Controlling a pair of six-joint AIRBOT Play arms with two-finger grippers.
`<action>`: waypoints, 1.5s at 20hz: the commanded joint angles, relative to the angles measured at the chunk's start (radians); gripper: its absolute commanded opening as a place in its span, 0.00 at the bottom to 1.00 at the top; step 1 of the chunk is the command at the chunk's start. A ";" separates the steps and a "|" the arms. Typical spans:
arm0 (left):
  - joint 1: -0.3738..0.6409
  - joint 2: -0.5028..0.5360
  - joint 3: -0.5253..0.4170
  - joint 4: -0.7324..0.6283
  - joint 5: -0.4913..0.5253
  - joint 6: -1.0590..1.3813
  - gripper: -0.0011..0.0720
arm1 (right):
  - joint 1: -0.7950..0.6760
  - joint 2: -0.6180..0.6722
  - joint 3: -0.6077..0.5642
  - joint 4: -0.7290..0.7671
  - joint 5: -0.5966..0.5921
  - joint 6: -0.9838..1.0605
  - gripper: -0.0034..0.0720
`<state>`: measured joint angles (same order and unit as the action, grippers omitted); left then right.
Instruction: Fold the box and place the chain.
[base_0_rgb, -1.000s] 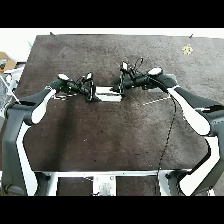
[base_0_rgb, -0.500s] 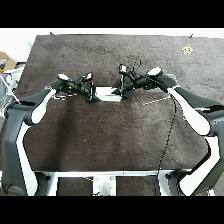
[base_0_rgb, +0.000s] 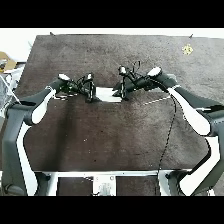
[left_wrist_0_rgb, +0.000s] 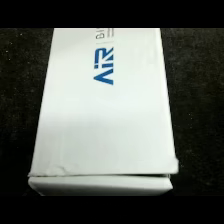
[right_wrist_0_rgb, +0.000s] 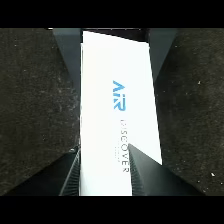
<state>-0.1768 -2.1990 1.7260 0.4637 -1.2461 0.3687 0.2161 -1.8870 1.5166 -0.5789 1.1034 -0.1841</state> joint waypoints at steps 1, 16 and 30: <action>0.001 0.000 0.000 -0.001 0.001 -0.002 0.55 | 0.000 0.009 0.003 0.113 0.036 -0.001 0.46; 0.001 0.000 0.000 -0.001 0.001 -0.002 0.55 | 0.005 -0.081 0.011 0.196 0.026 -0.003 0.07; 0.001 0.000 0.000 -0.001 0.001 -0.002 0.55 | -0.033 0.075 0.010 0.255 0.011 -0.001 0.05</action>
<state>-0.1764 -2.1990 1.7260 0.4622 -1.2453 0.3649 0.1993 -1.8915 1.5238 -0.4477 1.1069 -0.1879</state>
